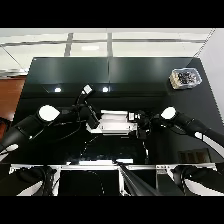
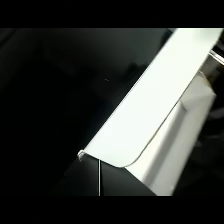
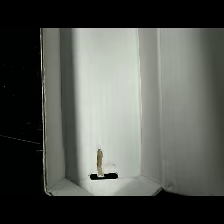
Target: Fold the box and place the chain.
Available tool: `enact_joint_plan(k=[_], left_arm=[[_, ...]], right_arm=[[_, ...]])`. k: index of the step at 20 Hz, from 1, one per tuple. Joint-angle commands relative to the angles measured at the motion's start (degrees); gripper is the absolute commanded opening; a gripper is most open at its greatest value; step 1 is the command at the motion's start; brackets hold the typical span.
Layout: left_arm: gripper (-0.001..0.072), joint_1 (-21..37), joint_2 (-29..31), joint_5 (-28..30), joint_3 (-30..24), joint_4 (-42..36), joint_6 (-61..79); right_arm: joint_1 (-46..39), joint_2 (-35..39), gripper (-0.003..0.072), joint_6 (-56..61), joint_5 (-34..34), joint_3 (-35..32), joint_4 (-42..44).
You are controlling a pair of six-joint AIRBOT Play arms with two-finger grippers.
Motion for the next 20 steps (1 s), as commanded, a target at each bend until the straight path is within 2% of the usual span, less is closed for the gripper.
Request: enact_joint_plan(k=[1,7,12,17,20], left_arm=[[0.0026,-0.04,-2.43,5.53,0.22,-0.24,0.15],[0.0026,-0.07,-11.13,-0.68,3.34,-0.26,0.13],[0.0026,-0.07,-15.30,-6.51,5.20,-0.33,0.13],[0.0026,-0.04,-16.00,-8.68,5.57,-1.38,-0.72],[0.0026,0.04,-15.23,-8.72,7.02,1.88,-0.74]], right_arm=[[-0.04,0.04,0.0437,-0.02,0.02,-0.02,0.00],[-0.04,0.04,0.0437,-0.02,0.02,-0.02,0.00],[-0.02,0.04,0.0437,-0.02,0.02,-0.02,0.00],[-0.02,0.04,0.0437,-0.02,0.02,-0.02,0.00],[-0.04,0.04,0.0437,-0.02,0.02,-0.02,0.00]])
